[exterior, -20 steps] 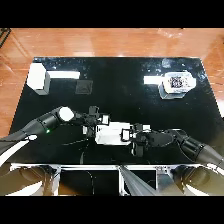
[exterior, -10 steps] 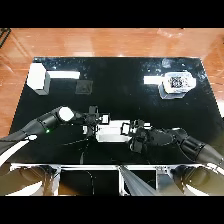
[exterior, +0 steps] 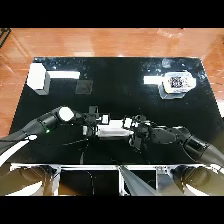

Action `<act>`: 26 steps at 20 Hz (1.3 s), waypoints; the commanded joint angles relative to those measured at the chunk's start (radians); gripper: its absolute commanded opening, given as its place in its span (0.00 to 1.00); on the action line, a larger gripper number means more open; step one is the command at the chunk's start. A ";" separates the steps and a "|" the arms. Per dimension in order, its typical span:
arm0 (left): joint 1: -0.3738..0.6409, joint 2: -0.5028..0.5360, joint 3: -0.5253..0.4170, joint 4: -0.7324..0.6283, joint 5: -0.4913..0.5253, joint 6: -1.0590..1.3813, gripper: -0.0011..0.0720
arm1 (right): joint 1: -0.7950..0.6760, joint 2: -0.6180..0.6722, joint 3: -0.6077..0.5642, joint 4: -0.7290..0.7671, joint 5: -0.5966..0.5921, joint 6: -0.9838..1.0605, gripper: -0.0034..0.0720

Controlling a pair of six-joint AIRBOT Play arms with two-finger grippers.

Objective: Fold the box and place the chain.

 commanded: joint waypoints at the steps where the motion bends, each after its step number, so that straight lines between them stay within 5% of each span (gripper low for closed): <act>1: 0.000 0.001 0.000 -0.004 0.010 -0.002 0.05 | -0.008 0.005 0.000 -0.002 -0.016 0.029 0.97; 19: -0.001 0.001 0.001 -0.004 -0.003 -0.002 0.05 | -0.017 0.047 0.007 -0.174 0.058 0.089 0.97; 26: -0.001 0.001 0.001 -0.004 -0.004 -0.001 0.05 | -0.017 0.046 0.009 -0.169 -0.043 0.088 0.97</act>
